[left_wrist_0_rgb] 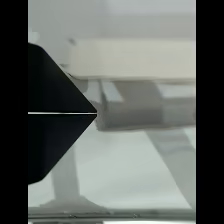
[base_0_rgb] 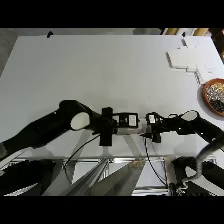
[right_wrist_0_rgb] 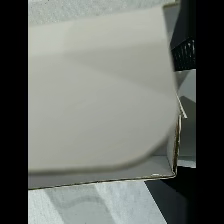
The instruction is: Fold the box and place the chain.
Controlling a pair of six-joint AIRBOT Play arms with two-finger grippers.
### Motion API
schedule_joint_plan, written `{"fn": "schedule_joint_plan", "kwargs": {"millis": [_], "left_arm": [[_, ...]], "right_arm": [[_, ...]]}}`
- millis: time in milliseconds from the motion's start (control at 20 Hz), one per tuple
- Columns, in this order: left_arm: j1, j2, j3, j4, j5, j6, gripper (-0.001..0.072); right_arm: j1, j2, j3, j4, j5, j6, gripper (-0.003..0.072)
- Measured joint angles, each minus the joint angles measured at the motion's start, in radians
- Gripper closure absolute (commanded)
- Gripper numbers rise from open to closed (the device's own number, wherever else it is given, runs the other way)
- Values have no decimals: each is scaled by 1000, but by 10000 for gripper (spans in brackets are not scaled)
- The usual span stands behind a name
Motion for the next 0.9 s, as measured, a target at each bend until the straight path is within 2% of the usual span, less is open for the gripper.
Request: {"fn": "schedule_joint_plan", "kwargs": {"millis": [150, 250, 350, 500, 650, 750, 900], "left_arm": [[-39, -35, 0, 0, 156, -62, 709], [-24, -67, 12, 0, 277, -92, 710], [17, -120, 53, -2, 339, -131, 709], [79, -234, 141, -25, 317, -157, 708], [106, -336, 189, -96, 285, -105, 708], [114, -383, 203, -135, 274, -77, 707], [125, -399, 212, -153, 235, -58, 705]], "right_arm": [[0, 0, 0, 0, 0, 0, 283], [0, 0, 0, 0, -1, 0, 283], [0, 0, 0, 0, -1, 0, 283], [0, 0, 0, 0, -2, 0, 283], [0, 0, 0, 0, -2, 0, 283], [0, 0, 0, 0, -2, -1, 283], [0, 0, 0, 0, -2, -1, 283]]}}
